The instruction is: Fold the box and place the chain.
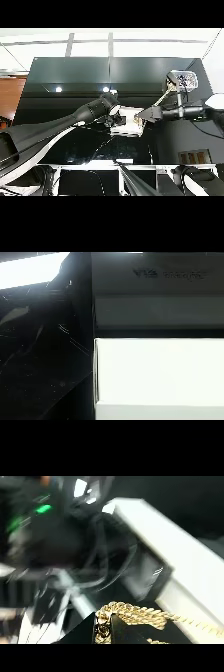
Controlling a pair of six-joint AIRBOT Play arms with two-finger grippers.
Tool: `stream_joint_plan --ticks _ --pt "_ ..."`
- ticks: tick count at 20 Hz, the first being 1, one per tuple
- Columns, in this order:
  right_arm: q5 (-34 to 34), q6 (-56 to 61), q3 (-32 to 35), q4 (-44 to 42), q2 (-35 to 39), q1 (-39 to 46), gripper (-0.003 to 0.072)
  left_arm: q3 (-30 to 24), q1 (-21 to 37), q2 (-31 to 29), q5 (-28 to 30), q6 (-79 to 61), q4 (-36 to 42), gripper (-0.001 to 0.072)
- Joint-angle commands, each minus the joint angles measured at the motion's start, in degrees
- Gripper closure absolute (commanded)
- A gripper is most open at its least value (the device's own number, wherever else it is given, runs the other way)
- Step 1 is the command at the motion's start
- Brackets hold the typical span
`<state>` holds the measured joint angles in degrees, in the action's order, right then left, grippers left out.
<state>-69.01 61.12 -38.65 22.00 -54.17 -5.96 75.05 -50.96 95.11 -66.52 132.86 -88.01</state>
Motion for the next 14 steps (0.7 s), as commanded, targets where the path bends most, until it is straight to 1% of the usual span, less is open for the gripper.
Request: stream_joint_plan --ticks 1,3,7,8,9,10,12,14 --pt "14.5 1.9 4.7 -0.2 -0.2 -4.2 0.0668 0.1 0.0 0.0 0.0 0.0 0.0 0.0677" --pt "16.7 2.1 4.7 0.7 -0.7 -5.3 0.0668 0.1 0.0 0.0 0.0 0.0 0.1 0.0677" --pt "16.3 5.1 4.7 5.2 -1.0 -5.3 0.0666 0.1 0.0 0.0 0.0 0.0 0.2 0.0677" --pt "15.8 5.1 4.7 5.5 -1.0 -5.3 0.0641 0.1 0.0 0.0 0.0 0.0 0.2 0.0677" --pt "15.1 5.2 4.6 5.5 -1.0 -5.2 0.0465 0.1 0.0 0.0 0.0 0.0 0.2 0.0677" --pt "14.7 5.2 4.5 5.7 -1.0 -4.8 0.0369 0.1 0.0 0.0 0.0 0.0 0.2 0.0677" --pt "10.5 5.1 3.3 7.1 -0.8 -0.8 0.0369 0.1 0.0 0.0 0.1 0.0 0.2 0.0677" --pt "5.3 5.1 0.6 9.4 -0.6 6.8 0.0369 0.1 0.0 0.0 0.1 0.0 0.2 0.0677"
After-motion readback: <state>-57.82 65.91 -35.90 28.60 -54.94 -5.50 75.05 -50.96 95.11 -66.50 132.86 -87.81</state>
